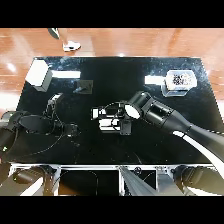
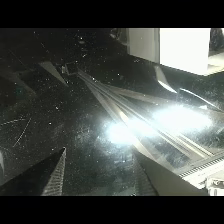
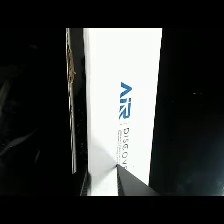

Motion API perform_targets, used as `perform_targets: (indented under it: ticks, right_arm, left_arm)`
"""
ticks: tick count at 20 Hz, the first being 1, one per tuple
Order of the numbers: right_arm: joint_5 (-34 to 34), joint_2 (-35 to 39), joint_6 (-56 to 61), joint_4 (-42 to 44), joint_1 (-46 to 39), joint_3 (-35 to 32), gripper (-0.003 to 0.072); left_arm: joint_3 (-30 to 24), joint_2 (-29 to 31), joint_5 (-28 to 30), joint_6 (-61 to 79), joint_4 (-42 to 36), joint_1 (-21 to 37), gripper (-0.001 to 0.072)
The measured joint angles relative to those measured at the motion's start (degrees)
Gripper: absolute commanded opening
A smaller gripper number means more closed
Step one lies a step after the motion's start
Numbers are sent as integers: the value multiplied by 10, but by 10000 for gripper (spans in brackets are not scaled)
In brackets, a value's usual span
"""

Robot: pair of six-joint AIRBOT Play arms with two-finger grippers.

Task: Fold the box and place the chain.

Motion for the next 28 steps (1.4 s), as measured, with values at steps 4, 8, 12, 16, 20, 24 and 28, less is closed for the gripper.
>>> perform_targets:
  ticks: [4,8,12,16,20,24,28]
  right_arm:
    - [8,-1,0,13,0,0,227]
    - [14,-5,0,20,0,0,391]
    - [13,-17,4,28,0,0,390]
    - [17,-16,37,31,0,9,390]
    - [30,-7,109,31,-2,29,265]
    - [57,23,294,39,-30,40,36]
    - [-18,115,562,111,-65,-78,37]
  left_arm:
    - [0,0,0,0,0,0,510]
    - [0,0,0,0,0,0,510]
    - [0,0,-1,0,0,0,510]
    - [0,0,-2,0,0,0,510]
    - [0,0,-2,0,0,0,510]
    - [0,0,-3,12,0,0,510]
    - [1,0,-16,35,-3,0,510]
